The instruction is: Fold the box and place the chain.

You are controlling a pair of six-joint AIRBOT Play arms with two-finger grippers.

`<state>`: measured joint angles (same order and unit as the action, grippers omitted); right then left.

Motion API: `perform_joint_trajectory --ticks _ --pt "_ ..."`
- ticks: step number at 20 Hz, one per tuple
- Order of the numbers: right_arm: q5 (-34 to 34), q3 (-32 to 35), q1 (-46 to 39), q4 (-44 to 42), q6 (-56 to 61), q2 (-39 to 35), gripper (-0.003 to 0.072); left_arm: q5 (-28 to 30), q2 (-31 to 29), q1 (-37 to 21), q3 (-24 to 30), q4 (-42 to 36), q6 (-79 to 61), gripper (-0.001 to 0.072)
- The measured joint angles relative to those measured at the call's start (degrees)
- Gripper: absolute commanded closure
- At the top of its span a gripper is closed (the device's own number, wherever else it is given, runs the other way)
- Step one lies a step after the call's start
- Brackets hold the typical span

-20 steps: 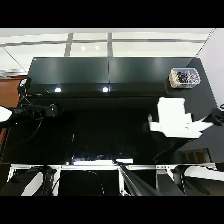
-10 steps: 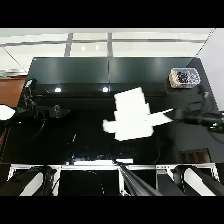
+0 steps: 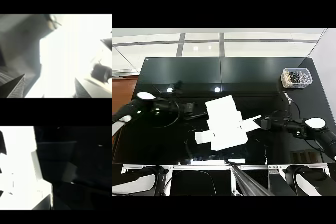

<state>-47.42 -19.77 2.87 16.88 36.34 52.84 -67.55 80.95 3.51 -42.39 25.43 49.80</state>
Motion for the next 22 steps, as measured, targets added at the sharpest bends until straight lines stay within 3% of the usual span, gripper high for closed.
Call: perform_joint_trajectory --ticks 5,6,7,8,12,20,22 --pt "2.03 0.24 2.43 -1.33 -0.13 -0.11 0.0669 -5.60 9.94 7.72 -5.01 -2.03 -3.43 0.0017" --pt "2.25 0.24 2.62 -1.49 -0.13 -0.11 0.0669 -7.04 11.72 8.74 -6.47 -2.03 -3.89 0.0056" --pt "2.34 0.24 2.73 -1.60 -0.13 -0.11 0.0669 -8.39 13.11 9.44 -7.85 -1.44 -4.31 0.0143" --pt "2.54 0.24 2.82 -1.66 -0.15 -0.11 0.0669 -9.94 14.29 9.86 -9.27 -0.76 -4.79 0.0160" --pt "2.75 0.26 2.99 -1.81 -0.15 -0.11 0.0669 -16.22 17.00 10.08 -14.53 4.44 -6.12 0.0428" --pt "2.86 0.26 3.04 -1.88 -0.15 -0.11 0.0669 -20.50 19.15 9.57 -19.43 9.75 -6.73 0.0448" --pt "2.89 0.28 3.04 -1.88 -0.15 -0.11 0.0668 -20.02 19.39 9.57 -19.80 10.16 -6.75 0.0568"
